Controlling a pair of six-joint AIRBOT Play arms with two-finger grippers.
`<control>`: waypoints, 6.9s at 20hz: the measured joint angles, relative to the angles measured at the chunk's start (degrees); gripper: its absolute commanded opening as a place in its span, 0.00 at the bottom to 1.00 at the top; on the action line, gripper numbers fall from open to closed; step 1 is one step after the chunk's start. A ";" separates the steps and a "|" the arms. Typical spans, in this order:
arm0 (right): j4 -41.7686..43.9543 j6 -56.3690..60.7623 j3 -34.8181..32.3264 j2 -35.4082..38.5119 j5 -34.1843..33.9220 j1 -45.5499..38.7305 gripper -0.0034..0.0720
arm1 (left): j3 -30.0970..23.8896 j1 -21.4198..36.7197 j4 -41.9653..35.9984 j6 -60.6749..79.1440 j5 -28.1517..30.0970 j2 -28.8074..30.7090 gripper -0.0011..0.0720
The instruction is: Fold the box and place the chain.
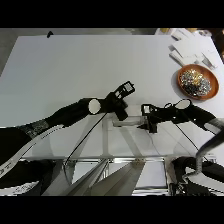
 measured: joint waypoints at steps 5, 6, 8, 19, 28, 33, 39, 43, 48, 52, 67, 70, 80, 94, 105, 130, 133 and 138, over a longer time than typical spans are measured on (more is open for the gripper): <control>-0.31 -0.11 0.00 0.00 0.04 0.00 0.44 | -0.04 2.67 4.22 0.02 -5.70 8.13 0.02; -0.31 -0.11 0.00 0.00 0.02 0.00 0.44 | -0.04 3.58 5.51 0.02 -8.59 10.14 0.02; -0.31 -0.09 0.00 0.00 0.04 0.00 0.44 | -0.07 5.44 7.76 0.02 -16.26 13.09 0.02; -0.11 -0.02 0.00 0.00 0.04 0.00 0.44 | -11.15 9.88 8.98 10.97 -26.73 16.48 0.19; -0.09 0.00 0.00 0.00 0.04 0.00 0.44 | -13.62 12.94 8.98 27.19 -25.86 15.78 0.50; -0.07 0.02 0.00 0.00 0.04 0.00 0.44 | -13.73 12.72 9.01 34.36 -24.09 13.94 0.50; -0.07 0.02 0.00 0.00 0.04 0.00 0.44 | -13.73 10.54 8.22 36.41 -19.65 12.83 0.48; -0.07 0.02 0.00 0.00 0.04 0.02 0.44 | -13.73 9.38 6.40 37.42 -18.18 11.02 0.40; -0.07 0.02 0.00 0.00 0.04 0.00 0.44 | -13.73 8.11 3.52 38.34 -17.14 9.94 0.35; -0.07 0.02 0.00 0.00 0.04 0.00 0.44 | -13.73 7.39 0.55 40.26 -15.17 9.70 0.19; -0.11 -0.02 0.00 0.00 0.11 -0.02 0.44 | -13.75 4.87 -4.35 42.77 -14.49 9.57 0.44; -0.11 -0.02 0.00 0.00 0.09 -0.02 0.44 | -13.75 4.66 -4.26 42.75 -14.29 9.57 0.23; -0.11 0.00 0.00 0.00 0.04 -0.02 0.44 | -13.75 1.97 -7.63 42.75 -9.18 7.87 0.47; -0.09 0.00 0.00 0.00 0.02 0.00 0.44 | -13.75 5.75 5.42 18.14 -15.87 18.91 0.17; -0.09 0.02 0.00 0.00 0.02 0.00 0.44 | -13.75 15.93 23.41 -52.35 -27.50 19.65 0.02; -0.07 0.02 0.00 0.00 0.02 0.00 0.44 | -12.70 10.10 -1.25 -47.98 -24.26 13.31 0.23; -0.07 0.02 0.00 0.00 0.02 0.00 0.44 | -12.52 9.42 -2.40 -47.91 -23.89 13.73 0.23; -0.07 0.02 0.00 0.00 0.02 0.00 0.44 | -12.04 8.50 -3.02 -47.58 -23.69 13.88 0.42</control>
